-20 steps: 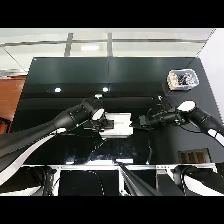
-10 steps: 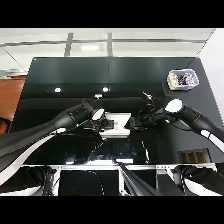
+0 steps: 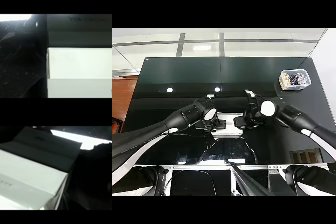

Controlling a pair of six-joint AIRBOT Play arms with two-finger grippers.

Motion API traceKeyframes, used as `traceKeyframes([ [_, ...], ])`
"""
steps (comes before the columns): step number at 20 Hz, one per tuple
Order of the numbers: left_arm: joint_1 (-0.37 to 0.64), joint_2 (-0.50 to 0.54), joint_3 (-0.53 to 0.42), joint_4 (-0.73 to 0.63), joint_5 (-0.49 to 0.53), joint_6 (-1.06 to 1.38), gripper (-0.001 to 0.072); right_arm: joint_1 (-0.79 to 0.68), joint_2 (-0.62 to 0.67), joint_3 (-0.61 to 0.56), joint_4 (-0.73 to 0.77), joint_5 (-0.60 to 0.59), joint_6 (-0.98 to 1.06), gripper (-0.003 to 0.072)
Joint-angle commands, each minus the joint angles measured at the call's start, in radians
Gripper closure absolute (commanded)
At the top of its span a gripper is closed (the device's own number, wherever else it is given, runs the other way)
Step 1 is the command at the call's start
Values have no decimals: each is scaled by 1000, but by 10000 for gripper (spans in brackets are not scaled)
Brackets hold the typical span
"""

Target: Fold the box and place the chain.

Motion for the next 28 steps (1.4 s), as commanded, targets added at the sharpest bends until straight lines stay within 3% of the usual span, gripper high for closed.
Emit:
traceKeyframes([
  [1,0,-1,0,0,0,0,683,79,-59,77,-212,70,215,380],
  [5,0,-1,0,0,0,0,684,132,-100,123,-307,100,366,380],
  [13,0,-1,0,0,0,0,683,178,-154,126,-313,105,445,387],
  [14,0,-1,0,0,0,0,683,179,-154,127,-313,109,448,587],
  [15,0,-1,0,0,0,0,683,179,-154,126,-309,109,449,672],
  [20,0,-1,0,0,0,0,684,179,-154,134,-306,128,459,669],
  [21,0,-1,0,0,0,0,684,179,-154,137,-306,131,450,632],
  [22,0,-1,0,0,0,0,683,179,-154,139,-305,132,447,456],
  [23,0,-1,0,0,0,0,683,179,-154,142,-305,139,444,425],
  [27,0,-1,0,0,0,0,683,179,-154,143,-319,164,444,427],
  [28,0,-1,0,0,0,0,684,179,-155,143,-328,171,444,476],
])
